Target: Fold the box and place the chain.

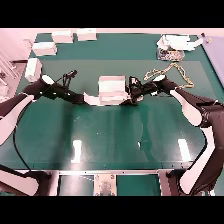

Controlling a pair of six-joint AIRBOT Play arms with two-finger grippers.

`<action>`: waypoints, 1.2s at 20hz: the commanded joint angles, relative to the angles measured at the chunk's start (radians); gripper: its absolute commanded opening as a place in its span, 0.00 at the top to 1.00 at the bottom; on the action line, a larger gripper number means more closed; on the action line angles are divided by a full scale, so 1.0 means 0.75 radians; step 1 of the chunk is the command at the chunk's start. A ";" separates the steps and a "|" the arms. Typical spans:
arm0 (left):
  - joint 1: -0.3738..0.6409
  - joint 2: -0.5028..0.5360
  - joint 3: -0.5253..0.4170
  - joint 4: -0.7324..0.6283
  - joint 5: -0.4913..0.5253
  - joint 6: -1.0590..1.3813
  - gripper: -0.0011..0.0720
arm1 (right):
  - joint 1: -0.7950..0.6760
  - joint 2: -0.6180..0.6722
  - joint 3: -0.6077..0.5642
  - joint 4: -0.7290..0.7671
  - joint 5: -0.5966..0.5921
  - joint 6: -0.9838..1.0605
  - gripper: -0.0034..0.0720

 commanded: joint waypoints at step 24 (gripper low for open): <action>-0.105 0.009 0.063 -0.206 0.079 0.057 0.95 | 0.001 0.000 -0.001 0.001 0.001 0.001 0.19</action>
